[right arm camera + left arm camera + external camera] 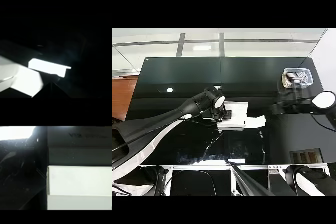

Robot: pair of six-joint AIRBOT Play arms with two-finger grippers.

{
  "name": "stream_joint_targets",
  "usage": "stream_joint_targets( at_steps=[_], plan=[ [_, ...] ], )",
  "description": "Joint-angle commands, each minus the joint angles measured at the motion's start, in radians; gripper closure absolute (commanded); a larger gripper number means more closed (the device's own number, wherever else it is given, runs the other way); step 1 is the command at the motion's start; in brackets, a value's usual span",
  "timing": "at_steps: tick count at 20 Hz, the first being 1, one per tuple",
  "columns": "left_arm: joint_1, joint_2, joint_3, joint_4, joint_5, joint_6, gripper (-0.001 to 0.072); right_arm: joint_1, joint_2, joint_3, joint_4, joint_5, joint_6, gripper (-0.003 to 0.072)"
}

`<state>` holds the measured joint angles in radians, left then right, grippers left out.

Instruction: Fold the box and place the chain.

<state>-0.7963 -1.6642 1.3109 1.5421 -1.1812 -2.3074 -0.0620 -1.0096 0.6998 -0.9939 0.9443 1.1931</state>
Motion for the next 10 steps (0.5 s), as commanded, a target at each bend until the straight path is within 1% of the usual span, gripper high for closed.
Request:
stream_joint_targets(
  at_steps=[1,2,4,7,10],
  plan=[
    [0.001,0.0,0.001,0.001,-0.001,-0.001,0.0684,-0.198,-0.027,-0.097,0.128,0.002,0.22,0.0667],
    [0.001,0.0,0.001,0.001,0.0,-0.001,0.0684,-0.206,-0.057,-0.131,0.22,0.003,0.156,0.0666],
    [0.001,0.0,0.001,0.002,0.0,-0.001,0.0685,-0.188,-0.142,-0.156,0.341,0.043,0.031,0.0666],
    [0.001,0.0,0.001,0.002,-0.001,-0.001,0.0685,-0.145,-0.283,-0.156,0.457,0.108,-0.113,0.0666],
    [0.001,0.0,0.001,0.002,-0.001,-0.001,0.0684,-0.056,-0.361,-0.156,0.52,0.105,-0.203,0.0666]
  ],
)
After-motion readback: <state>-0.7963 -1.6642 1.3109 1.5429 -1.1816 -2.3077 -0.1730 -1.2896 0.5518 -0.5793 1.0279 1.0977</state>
